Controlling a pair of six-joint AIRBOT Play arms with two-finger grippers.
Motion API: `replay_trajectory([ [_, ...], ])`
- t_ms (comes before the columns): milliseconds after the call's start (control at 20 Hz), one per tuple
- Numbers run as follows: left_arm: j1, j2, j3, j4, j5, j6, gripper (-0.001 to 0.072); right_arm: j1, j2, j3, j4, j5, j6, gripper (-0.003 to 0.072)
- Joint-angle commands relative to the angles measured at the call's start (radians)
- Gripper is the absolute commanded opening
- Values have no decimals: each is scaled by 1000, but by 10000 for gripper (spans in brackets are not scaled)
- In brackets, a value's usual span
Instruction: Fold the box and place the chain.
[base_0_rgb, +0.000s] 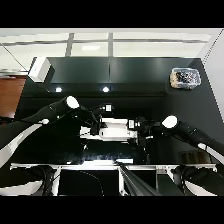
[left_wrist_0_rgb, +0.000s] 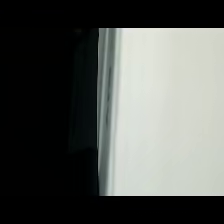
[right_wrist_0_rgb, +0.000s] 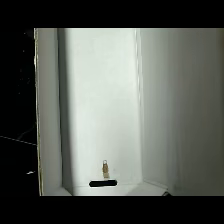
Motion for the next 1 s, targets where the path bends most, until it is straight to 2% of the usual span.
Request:
replay_trajectory([
  [0,0,0,-1,1,-2,-5,28,1,0,0,-1,-5,4,536],
  [200,1,5,8,5,-47,-56,30,1,0,0,0,-5,4,537],
  [250,1,12,10,5,-68,-58,79,1,0,0,0,-5,4,536],
  [400,1,51,11,37,-85,-131,487,1,0,0,0,-5,4,536],
  [450,2,72,11,75,-86,-158,539,1,0,0,0,-5,4,536],
  [500,2,93,11,113,-97,-174,540,1,0,0,0,-5,4,536],
  [800,2,229,11,455,-200,-546,527,1,0,0,0,-5,4,536],
  [850,2,253,11,497,-239,-601,360,1,0,0,0,-5,4,536],
  [900,3,274,11,526,-283,-624,121,1,0,0,0,-5,4,536],
  [950,8,294,10,528,-342,-632,27,1,0,0,0,-5,4,535],
])
